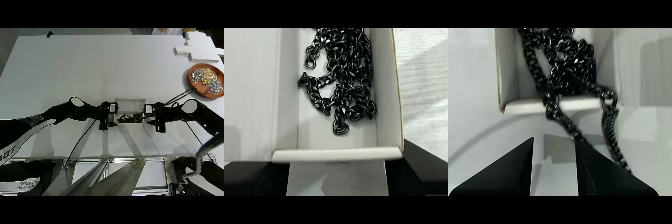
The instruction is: Fold the box and place the chain.
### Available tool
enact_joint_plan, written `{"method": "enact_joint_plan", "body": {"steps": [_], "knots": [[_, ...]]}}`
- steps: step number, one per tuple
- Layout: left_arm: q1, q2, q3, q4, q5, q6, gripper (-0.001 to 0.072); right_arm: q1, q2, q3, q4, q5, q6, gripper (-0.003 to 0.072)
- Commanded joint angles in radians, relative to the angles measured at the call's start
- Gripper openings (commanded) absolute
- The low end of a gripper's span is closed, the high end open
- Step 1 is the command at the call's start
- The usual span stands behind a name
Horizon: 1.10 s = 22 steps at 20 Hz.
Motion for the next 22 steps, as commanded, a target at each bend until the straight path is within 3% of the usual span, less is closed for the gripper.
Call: {"method": "enact_joint_plan", "body": {"steps": [1, 4, 6, 9, 12, 17, 22], "knots": [[0.000, 0.000, 0.000, 0.000, 0.000, 0.000, 0.0072, 0.023, -0.030, -0.006, 0.058, -0.074, -0.047, 0.0294], [0.000, 0.000, 0.000, 0.000, 0.000, 0.000, 0.0072, 0.023, -0.050, -0.006, 0.068, -0.073, -0.069, 0.0282], [0.000, 0.000, 0.000, 0.000, 0.000, 0.000, 0.0072, 0.023, -0.075, -0.006, 0.077, -0.073, -0.069, 0.0220], [0.000, 0.000, 0.000, 0.000, 0.000, 0.000, 0.0072, 0.023, -0.081, -0.006, 0.076, -0.052, -0.055, 0.0018], [0.000, 0.000, 0.000, 0.000, 0.000, 0.000, 0.0072, 0.023, -0.037, -0.005, 0.048, -0.040, 0.040, 0.0018], [0.000, 0.000, 0.000, 0.000, 0.000, 0.000, 0.0072, 0.023, 0.171, -0.003, -0.193, 0.063, 0.465, 0.0017], [0.000, 0.000, 0.000, 0.000, 0.000, 0.000, 0.0072, 0.023, 0.413, -0.003, -0.146, 0.127, 0.735, 0.0018]]}}
